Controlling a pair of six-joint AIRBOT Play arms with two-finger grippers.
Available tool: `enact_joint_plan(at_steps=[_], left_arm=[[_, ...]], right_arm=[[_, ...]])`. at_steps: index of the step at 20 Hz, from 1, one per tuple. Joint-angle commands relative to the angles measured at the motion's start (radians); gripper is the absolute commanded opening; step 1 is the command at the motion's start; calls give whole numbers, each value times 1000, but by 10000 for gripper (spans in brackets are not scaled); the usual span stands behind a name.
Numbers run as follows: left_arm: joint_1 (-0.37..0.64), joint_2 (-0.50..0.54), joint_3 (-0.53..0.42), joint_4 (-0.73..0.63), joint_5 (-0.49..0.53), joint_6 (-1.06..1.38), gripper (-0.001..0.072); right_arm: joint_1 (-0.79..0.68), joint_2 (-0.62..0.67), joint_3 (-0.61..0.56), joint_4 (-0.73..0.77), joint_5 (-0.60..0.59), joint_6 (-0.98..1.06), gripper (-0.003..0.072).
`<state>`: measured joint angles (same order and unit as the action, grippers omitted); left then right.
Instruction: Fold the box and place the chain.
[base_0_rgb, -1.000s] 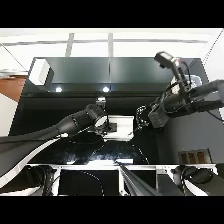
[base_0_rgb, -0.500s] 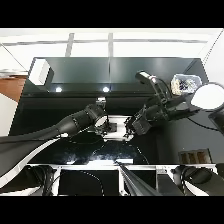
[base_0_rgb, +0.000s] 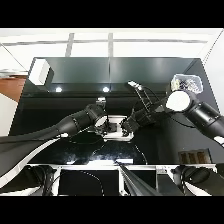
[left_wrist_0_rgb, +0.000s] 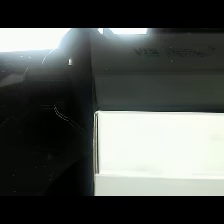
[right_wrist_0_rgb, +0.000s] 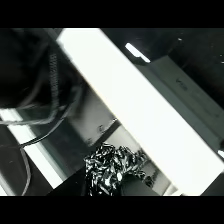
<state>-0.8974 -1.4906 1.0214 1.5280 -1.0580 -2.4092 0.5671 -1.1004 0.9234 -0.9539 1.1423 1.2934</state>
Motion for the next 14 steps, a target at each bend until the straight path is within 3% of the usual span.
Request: enact_joint_plan(at_steps=[1,5,6,7,11,14], left_arm=[[1,0,-1,1,-2,0,30],[1,0,-1,1,-1,0,30],[1,0,-1,1,-1,0,30],[1,0,-1,1,-2,0,30],[3,0,-1,5,-22,0,30],[7,0,-1,4,-31,0,30]], right_arm=[[9,-33,-16,-28,-38,0,27],[9,-42,-29,-46,-47,1,29],[9,-42,-29,-52,-46,1,241],[5,-42,-29,-55,-40,0,541],[-70,-1,-28,-64,123,-2,532],[-183,119,-28,-196,243,-3,534]])
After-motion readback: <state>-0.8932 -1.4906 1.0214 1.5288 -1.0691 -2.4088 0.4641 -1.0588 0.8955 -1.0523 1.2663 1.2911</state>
